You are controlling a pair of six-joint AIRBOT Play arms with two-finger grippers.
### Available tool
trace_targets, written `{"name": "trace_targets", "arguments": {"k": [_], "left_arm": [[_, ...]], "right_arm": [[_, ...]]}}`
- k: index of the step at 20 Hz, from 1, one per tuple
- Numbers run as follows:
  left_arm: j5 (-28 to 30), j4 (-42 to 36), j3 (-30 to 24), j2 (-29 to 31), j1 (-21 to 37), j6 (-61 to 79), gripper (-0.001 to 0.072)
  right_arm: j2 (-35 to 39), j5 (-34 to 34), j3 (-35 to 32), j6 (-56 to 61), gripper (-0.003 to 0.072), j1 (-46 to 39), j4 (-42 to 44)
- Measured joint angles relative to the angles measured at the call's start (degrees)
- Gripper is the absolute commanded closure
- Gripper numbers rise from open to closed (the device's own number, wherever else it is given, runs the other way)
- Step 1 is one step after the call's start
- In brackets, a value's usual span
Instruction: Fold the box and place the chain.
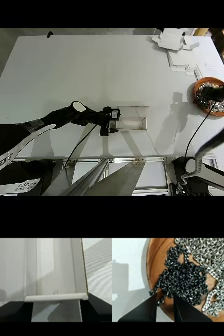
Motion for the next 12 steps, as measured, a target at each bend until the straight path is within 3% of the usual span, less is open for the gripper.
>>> {"name": "trace_targets", "arguments": {"k": [7, 8, 11, 12], "left_arm": [[0.0, 0.0, 0.0, 0.0, 0.0, 0.0, 0.039], [0.0, 0.0, 0.0, 0.0, 0.0, 0.0, 0.039], [0.0, 0.0, 0.0, 0.0, 0.0, 0.0, 0.039], [0.0, 0.0, 0.0, 0.0, 0.0, 0.0, 0.039]], "right_arm": [[-4.7, 1.0, 0.0, 1.4, 0.0472, 0.0, -0.3], [-5.0, 1.0, 0.1, 1.7, 0.0515, 0.0, -0.3], [-5.4, 1.7, 0.0, 2.4, 0.0538, 0.0, -0.2], [-5.4, 1.8, 0.0, 2.6, 0.0622, 0.0, -0.2]]}}
